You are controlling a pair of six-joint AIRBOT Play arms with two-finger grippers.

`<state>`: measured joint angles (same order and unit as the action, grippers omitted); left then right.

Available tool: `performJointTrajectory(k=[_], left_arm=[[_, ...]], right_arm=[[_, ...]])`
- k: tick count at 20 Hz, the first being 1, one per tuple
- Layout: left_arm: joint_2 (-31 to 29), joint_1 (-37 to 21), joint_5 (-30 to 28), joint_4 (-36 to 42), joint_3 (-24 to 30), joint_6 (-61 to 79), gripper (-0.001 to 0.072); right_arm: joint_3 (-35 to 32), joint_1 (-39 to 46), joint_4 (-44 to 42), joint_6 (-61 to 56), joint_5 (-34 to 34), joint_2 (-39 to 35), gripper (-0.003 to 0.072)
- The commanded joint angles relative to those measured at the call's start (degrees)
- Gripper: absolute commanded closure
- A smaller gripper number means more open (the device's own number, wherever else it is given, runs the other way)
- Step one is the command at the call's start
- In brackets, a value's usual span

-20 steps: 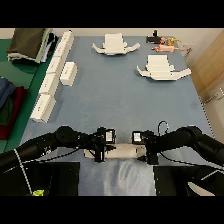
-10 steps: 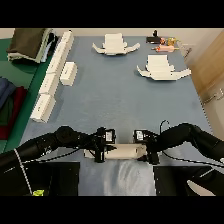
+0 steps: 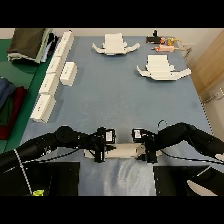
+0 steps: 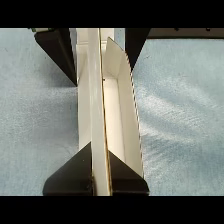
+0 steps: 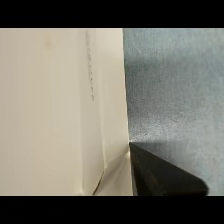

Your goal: Fold the box.

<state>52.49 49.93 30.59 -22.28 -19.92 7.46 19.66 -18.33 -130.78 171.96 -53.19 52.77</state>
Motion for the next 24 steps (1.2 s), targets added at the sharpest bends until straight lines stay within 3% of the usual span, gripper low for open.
performJointTrajectory(k=[1,20,22,24], left_arm=[[0.0,0.0,0.0,0.0,0.0,0.0,0.0695],[0.0,0.0,-0.1,0.0,0.0,0.0,0.0695],[0.0,0.0,-0.1,0.0,0.0,0.0,0.0695],[0.0,0.0,-0.2,0.0,0.0,0.0,0.0695]], right_arm=[[0.0,0.0,0.6,0.0,0.2,0.8,-0.0026],[-0.8,0.0,1.3,0.0,3.2,0.8,-0.0022],[-0.8,0.0,1.3,0.0,3.2,0.8,0.0008],[-0.9,0.0,1.3,0.0,3.3,0.8,0.0125]])
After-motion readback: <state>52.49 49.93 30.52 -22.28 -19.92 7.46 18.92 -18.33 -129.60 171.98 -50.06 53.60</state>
